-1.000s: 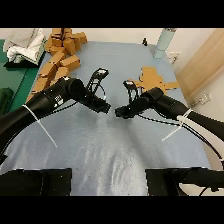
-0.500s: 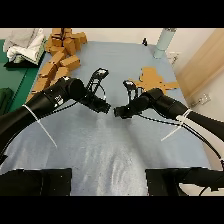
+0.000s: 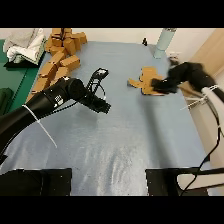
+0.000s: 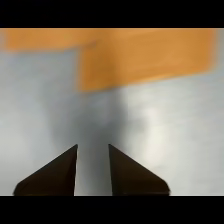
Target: Fold the box.
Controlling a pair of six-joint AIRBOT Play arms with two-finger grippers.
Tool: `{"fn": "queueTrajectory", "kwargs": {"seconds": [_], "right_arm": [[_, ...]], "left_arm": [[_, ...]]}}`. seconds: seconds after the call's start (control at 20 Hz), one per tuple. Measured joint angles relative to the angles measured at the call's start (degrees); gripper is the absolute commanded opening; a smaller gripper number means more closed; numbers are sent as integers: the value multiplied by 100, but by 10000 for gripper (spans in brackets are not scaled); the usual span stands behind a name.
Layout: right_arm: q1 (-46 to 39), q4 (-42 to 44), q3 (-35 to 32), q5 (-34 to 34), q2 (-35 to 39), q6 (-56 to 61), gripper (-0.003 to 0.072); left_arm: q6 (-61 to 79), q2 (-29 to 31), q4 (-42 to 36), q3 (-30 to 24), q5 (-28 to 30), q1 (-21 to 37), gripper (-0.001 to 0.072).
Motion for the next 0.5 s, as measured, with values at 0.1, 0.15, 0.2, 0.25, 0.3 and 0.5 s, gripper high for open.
{"fn": "queueTrajectory", "kwargs": {"seconds": [0.1,0.15,0.2,0.25,0.3,0.5], "right_arm": [[-898,389,426,-68,-402,-595,397],[-1263,645,627,-90,-616,-879,397],[-1606,944,859,-107,-872,-1187,397],[-1864,1198,1091,-127,-1117,-1438,397],[-2081,1456,1362,-144,-1399,-1683,397],[-2503,1950,2498,-188,-2444,-2251,397]], "left_arm": [[0,0,2,0,0,0,10],[0,0,0,0,0,0,10],[0,0,-2,0,0,0,10],[0,0,2,0,0,2,10],[0,0,2,0,0,2,10],[0,0,2,0,0,2,10]]}}
